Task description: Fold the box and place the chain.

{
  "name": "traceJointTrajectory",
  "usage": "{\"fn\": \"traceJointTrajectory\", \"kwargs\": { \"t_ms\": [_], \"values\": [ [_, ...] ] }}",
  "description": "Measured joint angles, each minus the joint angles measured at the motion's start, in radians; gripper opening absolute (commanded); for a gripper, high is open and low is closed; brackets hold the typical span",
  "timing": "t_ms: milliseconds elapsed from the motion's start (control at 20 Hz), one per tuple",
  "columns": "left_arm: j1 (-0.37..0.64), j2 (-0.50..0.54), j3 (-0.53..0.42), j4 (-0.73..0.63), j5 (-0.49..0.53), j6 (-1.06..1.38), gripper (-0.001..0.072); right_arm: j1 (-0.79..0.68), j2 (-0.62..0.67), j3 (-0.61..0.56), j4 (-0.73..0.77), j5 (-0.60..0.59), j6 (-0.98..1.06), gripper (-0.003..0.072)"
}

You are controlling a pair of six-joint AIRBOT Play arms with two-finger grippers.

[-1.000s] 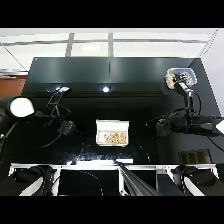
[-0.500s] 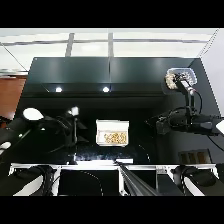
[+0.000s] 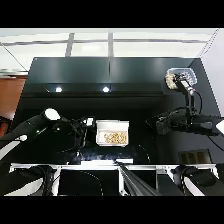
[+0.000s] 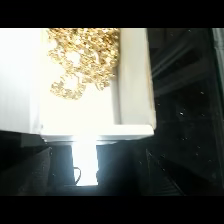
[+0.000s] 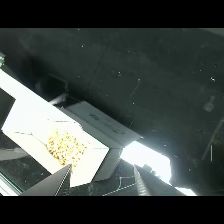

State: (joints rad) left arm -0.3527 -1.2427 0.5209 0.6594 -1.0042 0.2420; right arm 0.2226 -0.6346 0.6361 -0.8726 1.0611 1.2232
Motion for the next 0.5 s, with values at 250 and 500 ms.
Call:
{"fn": "traceJointTrajectory", "kwargs": {
  "t_ms": [250, 500],
  "values": [
    [-0.006, -0.013, 0.008, -0.018, 0.022, -0.012, 0.0713, 0.000, 0.000, 0.000, 0.000, 0.000, 0.000, 0.0452],
    [-0.007, -0.016, 0.009, -0.026, 0.026, -0.017, 0.0713, 0.000, 0.000, 0.000, 0.000, 0.000, 0.000, 0.0451]
  ]
}}
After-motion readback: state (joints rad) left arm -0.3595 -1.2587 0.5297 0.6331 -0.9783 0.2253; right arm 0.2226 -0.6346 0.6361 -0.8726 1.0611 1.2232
